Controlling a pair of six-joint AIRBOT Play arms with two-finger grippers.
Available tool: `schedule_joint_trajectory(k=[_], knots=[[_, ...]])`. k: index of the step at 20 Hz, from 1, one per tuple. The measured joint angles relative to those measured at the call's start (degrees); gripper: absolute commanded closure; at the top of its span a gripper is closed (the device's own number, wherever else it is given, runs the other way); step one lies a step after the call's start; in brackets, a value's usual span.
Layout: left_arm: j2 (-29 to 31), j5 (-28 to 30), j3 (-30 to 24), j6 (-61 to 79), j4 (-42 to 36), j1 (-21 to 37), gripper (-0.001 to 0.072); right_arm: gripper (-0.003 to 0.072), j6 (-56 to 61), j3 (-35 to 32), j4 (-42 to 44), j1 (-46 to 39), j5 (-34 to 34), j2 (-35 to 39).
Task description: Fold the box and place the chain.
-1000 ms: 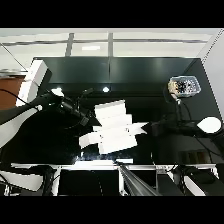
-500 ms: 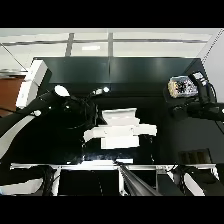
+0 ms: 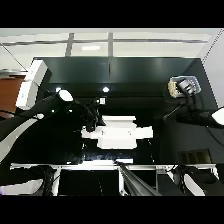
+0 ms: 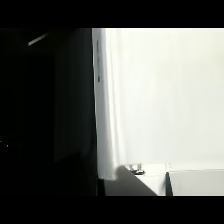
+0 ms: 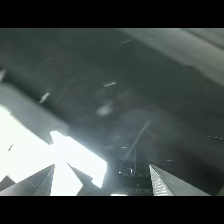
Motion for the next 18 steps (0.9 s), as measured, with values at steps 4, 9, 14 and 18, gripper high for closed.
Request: schedule_joint_trajectory(k=[4,9,14,18], knots=[[0.2,2.7,-2.1,0.2,0.2,-0.7,0.0688,-0.0010,-6.4,-4.4,2.3,5.0,-0.6,0.0],[0.7,6.2,-3.5,0.2,0.3,-1.6,0.0687,-0.0010,-12.1,-8.4,3.0,10.4,-3.4,0.0],[0.9,7.6,-3.7,0.1,0.8,-1.7,0.0685,-0.0010,-19.7,-12.9,3.1,16.5,-6.0,0.0],[0.9,7.9,-3.7,0.1,1.1,-1.7,0.0683,-0.0010,-23.7,-15.3,3.0,22.9,-10.8,-0.2]])
